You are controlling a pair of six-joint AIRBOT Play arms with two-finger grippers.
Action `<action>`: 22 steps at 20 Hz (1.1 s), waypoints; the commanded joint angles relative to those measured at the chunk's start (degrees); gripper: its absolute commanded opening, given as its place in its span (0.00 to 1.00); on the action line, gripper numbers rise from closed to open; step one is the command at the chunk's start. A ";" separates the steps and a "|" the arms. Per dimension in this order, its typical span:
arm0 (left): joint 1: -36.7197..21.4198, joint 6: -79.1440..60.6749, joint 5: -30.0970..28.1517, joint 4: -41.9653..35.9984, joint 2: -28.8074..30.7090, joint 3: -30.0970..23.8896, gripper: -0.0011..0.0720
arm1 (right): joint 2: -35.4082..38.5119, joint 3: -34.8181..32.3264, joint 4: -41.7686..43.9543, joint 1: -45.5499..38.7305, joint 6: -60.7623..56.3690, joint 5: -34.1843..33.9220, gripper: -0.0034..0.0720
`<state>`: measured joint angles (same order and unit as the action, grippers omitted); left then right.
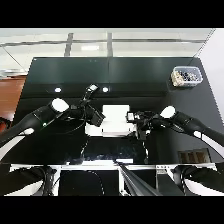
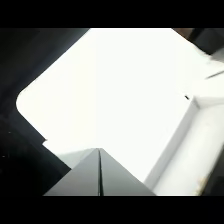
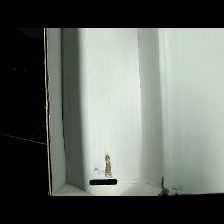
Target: Fold the box and place the chain.
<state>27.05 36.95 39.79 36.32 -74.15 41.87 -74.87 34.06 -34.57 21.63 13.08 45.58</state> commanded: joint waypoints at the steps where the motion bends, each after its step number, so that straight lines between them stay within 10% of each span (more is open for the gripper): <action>1: 0.90 2.95 -3.37 2.93 -2.21 1.40 0.05 | -0.02 -0.02 0.02 0.04 0.00 -0.02 0.21; 17: 0.46 -1.29 4.35 7.19 -2.19 2.89 0.05 | -0.02 -0.02 0.11 0.04 -0.66 -0.74 0.21; 22: -3.10 11.47 -0.04 19.80 10.97 4.87 0.05 | -0.02 -0.02 0.11 0.04 -0.63 -0.72 0.21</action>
<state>26.26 40.53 41.80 47.33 -69.56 46.15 -74.87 34.06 -34.33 21.63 12.36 44.77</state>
